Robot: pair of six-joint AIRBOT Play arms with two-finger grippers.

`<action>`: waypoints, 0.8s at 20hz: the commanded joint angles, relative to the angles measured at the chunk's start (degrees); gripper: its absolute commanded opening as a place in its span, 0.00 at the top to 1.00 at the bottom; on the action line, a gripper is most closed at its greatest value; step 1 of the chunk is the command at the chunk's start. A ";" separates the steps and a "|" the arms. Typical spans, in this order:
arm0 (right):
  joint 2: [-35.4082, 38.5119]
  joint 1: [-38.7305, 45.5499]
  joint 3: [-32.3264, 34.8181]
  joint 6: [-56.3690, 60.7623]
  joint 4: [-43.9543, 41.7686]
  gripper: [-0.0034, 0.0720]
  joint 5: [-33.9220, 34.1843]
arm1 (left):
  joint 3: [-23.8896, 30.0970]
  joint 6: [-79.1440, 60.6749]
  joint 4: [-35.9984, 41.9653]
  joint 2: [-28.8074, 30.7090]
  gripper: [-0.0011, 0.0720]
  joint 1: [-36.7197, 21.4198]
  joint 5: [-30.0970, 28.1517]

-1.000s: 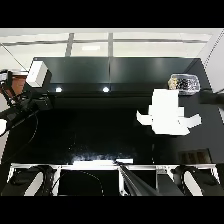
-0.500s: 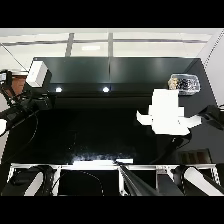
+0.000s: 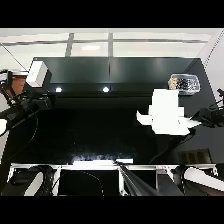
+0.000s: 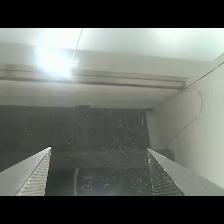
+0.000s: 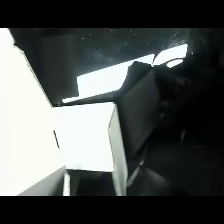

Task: Fold the box and place the chain.

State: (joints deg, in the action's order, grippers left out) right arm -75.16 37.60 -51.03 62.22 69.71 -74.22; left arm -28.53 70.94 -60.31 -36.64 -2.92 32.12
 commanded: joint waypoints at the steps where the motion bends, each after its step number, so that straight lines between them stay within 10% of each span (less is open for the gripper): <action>1: -1.22 -0.13 -0.39 -2.51 0.44 0.56 1.86 | -0.02 -0.02 -0.02 -0.72 0.03 0.02 -0.04; 3: -1.22 -0.11 -0.39 -4.42 0.61 0.89 1.01 | -0.02 -0.02 -0.02 -1.44 0.03 0.02 0.00; 16: 10.25 -8.85 -0.85 -13.25 -23.43 0.90 -10.73 | -0.04 -0.04 10.08 -2.23 0.05 0.02 8.48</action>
State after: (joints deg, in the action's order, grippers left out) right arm -68.75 33.08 -52.36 49.74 52.29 -83.99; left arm -28.53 70.94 -53.52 -38.81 -2.92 35.68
